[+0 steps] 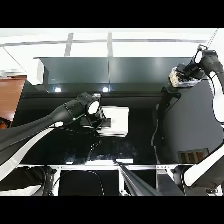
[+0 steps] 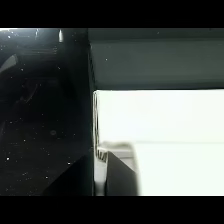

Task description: Fold the box and place the chain.

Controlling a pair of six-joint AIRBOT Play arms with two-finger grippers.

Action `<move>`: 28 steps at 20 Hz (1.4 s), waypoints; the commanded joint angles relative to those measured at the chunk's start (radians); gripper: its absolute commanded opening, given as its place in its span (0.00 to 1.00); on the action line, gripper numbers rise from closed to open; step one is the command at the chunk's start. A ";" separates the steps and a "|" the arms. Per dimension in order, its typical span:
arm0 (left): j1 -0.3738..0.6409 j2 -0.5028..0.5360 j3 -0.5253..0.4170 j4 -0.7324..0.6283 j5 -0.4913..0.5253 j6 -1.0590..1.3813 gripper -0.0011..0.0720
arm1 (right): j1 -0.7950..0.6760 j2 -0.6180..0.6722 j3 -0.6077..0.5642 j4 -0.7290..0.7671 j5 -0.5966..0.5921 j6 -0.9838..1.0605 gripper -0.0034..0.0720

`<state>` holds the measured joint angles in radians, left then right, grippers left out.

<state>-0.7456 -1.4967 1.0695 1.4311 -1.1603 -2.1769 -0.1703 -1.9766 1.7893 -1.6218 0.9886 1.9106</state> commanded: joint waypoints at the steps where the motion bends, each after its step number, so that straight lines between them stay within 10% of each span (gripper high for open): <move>1: 0.001 0.000 0.000 0.000 0.000 0.000 0.05 | 0.000 0.010 0.005 -0.002 0.014 -0.009 0.07; 20: 0.001 0.000 0.000 0.000 0.006 0.000 0.05 | 0.095 0.871 -0.003 0.397 0.277 -0.454 0.07; 28: 0.001 0.000 0.000 0.000 0.003 0.000 0.05 | 0.278 0.992 -0.003 0.661 0.507 -0.449 0.07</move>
<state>-0.7448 -1.4967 1.0695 1.4311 -1.1549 -2.1769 0.0483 -1.0134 1.7866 -1.1069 1.4078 1.4624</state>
